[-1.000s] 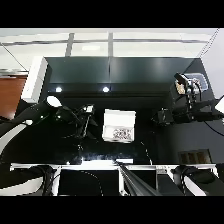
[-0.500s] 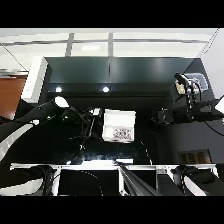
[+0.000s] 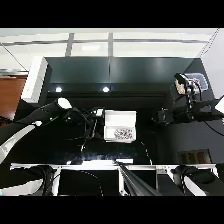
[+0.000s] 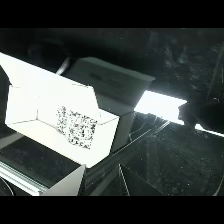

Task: Fold the box and place the chain.

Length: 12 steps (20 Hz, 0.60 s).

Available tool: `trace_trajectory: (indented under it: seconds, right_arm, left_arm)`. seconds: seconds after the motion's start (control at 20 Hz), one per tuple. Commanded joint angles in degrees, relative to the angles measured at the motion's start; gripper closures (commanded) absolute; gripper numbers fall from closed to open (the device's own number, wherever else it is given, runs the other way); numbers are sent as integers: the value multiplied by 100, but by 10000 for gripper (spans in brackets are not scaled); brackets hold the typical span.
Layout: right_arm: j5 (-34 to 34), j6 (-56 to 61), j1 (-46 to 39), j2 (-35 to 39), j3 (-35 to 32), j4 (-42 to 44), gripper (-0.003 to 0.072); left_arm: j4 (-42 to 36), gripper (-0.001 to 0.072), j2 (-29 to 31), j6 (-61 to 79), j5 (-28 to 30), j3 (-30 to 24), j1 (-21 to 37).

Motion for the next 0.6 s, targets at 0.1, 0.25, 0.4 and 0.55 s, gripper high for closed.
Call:
trace_trajectory:
  seconds: [0.1, 0.25, 0.4, 0.55]
  right_arm:
    - [-2, 0, 0, 2, 0, 4, 428]
    - [2, 0, 0, 2, 0, 7, 429]
    - [37, 2, 0, 2, 0, 9, 428]
    - [44, 2, 0, 2, 0, 9, 428]
  left_arm:
    - [321, -6, 4, -328, -162, 7, -13]
    - [321, -5, 22, -750, -116, 7, -37]
    - [957, -5, 192, -1803, -66, 4, -22]
    - [1377, -2, 461, -2055, -310, -52, 76]
